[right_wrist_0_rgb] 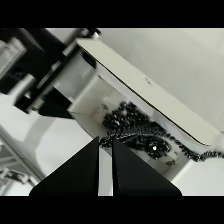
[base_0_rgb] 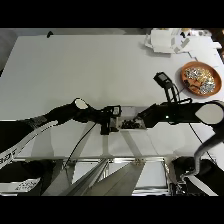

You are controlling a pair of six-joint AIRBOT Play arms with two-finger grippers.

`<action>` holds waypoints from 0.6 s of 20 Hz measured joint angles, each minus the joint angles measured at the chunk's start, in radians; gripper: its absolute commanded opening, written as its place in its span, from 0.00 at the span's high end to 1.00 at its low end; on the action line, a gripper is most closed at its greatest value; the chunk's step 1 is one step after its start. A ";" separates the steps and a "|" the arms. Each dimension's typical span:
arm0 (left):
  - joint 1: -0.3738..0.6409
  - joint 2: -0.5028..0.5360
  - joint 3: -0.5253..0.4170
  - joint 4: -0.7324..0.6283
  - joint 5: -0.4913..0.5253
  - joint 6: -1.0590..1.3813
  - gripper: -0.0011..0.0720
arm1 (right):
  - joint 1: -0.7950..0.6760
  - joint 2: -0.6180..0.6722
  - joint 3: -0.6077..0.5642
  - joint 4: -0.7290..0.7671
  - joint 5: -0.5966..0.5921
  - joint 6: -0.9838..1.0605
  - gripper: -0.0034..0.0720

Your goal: Fold the box and place the chain.

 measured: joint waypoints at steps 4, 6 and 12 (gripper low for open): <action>0.000 0.000 0.000 0.000 0.000 0.000 0.79 | 0.000 -0.063 -0.034 0.004 -0.019 -0.028 0.58; 0.000 0.000 0.000 0.000 0.000 0.000 0.79 | 0.000 -0.073 -0.017 0.013 -0.003 -0.033 0.56; 0.000 0.000 0.000 0.000 0.000 0.000 0.79 | -0.076 -0.102 0.219 -0.188 0.126 0.037 0.71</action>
